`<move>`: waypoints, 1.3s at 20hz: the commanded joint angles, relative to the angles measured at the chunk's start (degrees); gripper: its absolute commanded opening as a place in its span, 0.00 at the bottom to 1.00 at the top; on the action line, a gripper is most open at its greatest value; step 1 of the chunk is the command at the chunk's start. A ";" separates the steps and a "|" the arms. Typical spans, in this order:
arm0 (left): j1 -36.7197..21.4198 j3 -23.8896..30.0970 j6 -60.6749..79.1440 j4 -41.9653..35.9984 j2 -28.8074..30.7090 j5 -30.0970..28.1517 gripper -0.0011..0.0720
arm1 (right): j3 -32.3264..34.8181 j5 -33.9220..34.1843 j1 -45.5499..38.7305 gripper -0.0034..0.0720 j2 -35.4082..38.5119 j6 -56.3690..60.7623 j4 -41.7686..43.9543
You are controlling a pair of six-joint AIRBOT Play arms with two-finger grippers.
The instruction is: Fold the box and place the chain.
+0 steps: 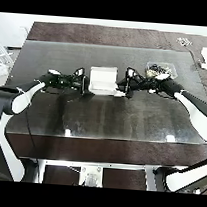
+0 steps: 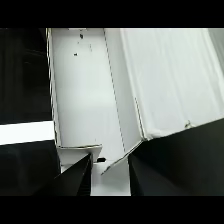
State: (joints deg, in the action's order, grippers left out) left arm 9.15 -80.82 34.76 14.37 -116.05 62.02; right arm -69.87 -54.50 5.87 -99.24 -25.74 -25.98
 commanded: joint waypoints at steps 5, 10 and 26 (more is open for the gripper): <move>-0.02 0.00 0.00 -0.02 -0.02 0.00 0.58 | -1.40 -1.05 2.05 0.40 -2.73 -0.50 3.15; -0.02 0.00 0.00 -0.02 -0.02 0.00 0.58 | -3.41 -1.25 2.78 0.51 -4.66 -0.48 3.52; -0.02 0.00 0.00 -0.02 -0.02 0.00 0.58 | -4.00 -1.70 1.62 0.53 -4.87 0.24 2.43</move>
